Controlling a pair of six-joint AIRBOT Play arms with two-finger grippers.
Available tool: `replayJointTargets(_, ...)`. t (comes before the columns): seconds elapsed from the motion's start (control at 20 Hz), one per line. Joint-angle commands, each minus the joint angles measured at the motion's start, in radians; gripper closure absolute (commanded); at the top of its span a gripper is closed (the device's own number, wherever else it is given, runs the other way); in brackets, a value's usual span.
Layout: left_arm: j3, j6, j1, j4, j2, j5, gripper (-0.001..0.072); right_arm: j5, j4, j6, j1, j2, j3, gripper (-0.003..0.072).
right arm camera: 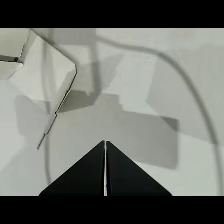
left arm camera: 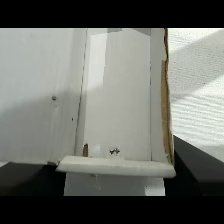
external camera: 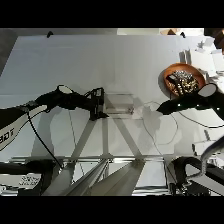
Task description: Fold the box and place the chain.
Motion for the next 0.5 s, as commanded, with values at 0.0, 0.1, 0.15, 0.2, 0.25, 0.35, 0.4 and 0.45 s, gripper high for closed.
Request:
replayJointTargets(0.0,0.000,0.000,0.000,0.000,0.000,0.000,0.0432,0.024,0.203,0.055,0.017,-0.097,-0.034,0.0683)
replayJointTargets(0.1,0.000,0.000,0.000,0.000,0.000,0.000,0.0432,-0.019,0.242,0.053,0.051,-0.121,-0.034,0.0683)
replayJointTargets(0.15,0.000,0.000,0.000,0.000,0.000,0.000,0.0432,-0.037,0.244,0.058,0.067,-0.132,-0.034,0.0683)
replayJointTargets(0.2,0.000,0.000,0.000,0.000,0.000,0.000,0.0432,-0.040,0.257,0.061,0.082,-0.147,-0.034,0.0683)
replayJointTargets(0.25,0.000,0.000,0.000,0.000,0.000,0.000,0.0432,-0.031,0.288,0.060,0.094,-0.166,-0.034,0.0683)
replayJointTargets(0.35,0.000,0.000,0.000,0.000,0.000,0.000,0.0432,-0.026,0.322,0.059,0.119,-0.194,-0.034,0.0683)
replayJointTargets(0.4,0.000,0.000,0.000,0.000,0.000,0.000,0.0432,-0.026,0.329,0.058,0.128,-0.198,-0.034,0.0683)
replayJointTargets(0.45,0.000,0.000,0.000,0.000,0.000,0.000,0.0432,-0.022,0.350,0.049,0.131,-0.198,-0.034,0.0683)
